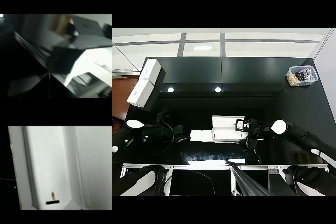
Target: Fold the box and place the chain.
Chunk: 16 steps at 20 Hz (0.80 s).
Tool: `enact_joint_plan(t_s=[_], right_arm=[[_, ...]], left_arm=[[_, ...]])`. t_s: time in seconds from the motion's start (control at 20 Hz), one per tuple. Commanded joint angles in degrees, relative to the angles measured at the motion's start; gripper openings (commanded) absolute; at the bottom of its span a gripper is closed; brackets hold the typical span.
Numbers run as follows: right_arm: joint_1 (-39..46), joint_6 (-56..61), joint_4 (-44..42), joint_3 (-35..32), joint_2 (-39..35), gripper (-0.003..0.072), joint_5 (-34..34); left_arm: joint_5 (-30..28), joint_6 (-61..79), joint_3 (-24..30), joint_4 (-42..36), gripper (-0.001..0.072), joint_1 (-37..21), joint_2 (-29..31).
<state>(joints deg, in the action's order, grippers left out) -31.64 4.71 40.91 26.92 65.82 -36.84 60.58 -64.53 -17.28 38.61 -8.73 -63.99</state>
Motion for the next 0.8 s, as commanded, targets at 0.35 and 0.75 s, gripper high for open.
enact_joint_plan(t_s=[0.35, 0.75], right_arm=[[0.0, 0.0, 0.0, 0.0, 0.0, 0.0415, 0.0], [0.0, 0.0, 0.0, 0.0, 0.0, 0.0415, 0.0]], left_arm=[[7.7, 22.6, -2.5, -16.1, 0.0031, 5.9, -10.9], [6.8, 15.8, -13.1, -12.2, 0.0627, 20.1, -3.3]])
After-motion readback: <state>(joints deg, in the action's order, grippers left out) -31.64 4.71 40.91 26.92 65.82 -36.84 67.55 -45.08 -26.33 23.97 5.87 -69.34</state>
